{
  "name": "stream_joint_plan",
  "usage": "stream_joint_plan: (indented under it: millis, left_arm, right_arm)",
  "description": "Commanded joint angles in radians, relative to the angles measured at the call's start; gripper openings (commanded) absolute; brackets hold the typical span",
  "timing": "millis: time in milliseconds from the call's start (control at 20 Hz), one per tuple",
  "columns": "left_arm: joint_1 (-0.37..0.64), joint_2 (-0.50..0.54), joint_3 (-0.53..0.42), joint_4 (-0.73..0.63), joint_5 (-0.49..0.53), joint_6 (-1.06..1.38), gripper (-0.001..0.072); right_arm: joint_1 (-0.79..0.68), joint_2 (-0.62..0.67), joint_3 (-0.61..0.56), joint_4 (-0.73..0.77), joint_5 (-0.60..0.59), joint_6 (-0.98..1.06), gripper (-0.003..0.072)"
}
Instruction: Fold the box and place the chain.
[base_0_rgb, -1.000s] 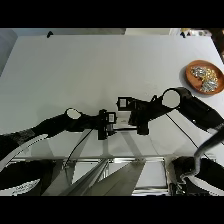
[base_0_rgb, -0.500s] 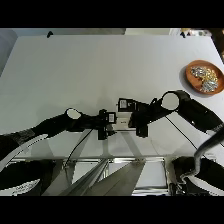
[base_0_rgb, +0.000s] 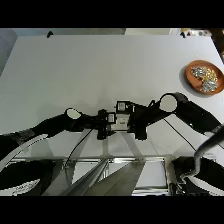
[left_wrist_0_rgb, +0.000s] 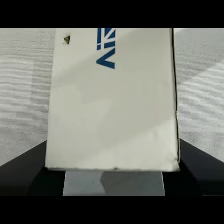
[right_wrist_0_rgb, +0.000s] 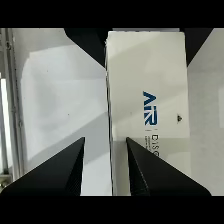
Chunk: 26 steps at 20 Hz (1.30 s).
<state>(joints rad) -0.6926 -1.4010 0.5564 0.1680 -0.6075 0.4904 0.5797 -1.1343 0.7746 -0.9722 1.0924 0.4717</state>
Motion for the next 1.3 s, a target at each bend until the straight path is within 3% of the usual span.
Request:
stream_joint_plan:
  millis: [0,450,600,950,1100,1250]
  left_arm:
    - [-0.001,0.001,0.001,-0.003,-0.003,-0.001,0.0373]
    - [-0.001,0.001,0.001,-0.003,-0.003,-0.001,0.0373]
    - [-0.001,0.001,0.001,-0.003,-0.003,-0.001,0.0373]
    - [-0.001,0.001,0.001,-0.003,-0.003,-0.001,0.0373]
    - [-0.001,0.001,0.001,-0.003,-0.003,-0.001,0.0373]
    - [-0.001,0.001,0.001,-0.003,-0.003,-0.001,0.0373]
  right_arm:
    - [0.003,0.003,0.0,0.007,-0.008,-0.002,0.0304]
    - [0.002,0.156,0.0,-0.029,-0.065,-0.002,0.0295]
    - [0.002,0.14,-0.001,-0.047,-0.064,-0.002,0.0218]
    - [0.002,0.106,-0.001,-0.085,-0.06,-0.002,0.0219]
    - [0.002,0.106,-0.003,-0.13,-0.061,-0.001,0.0108]
    - [0.002,0.106,-0.016,-0.129,-0.064,-0.001,0.0061]
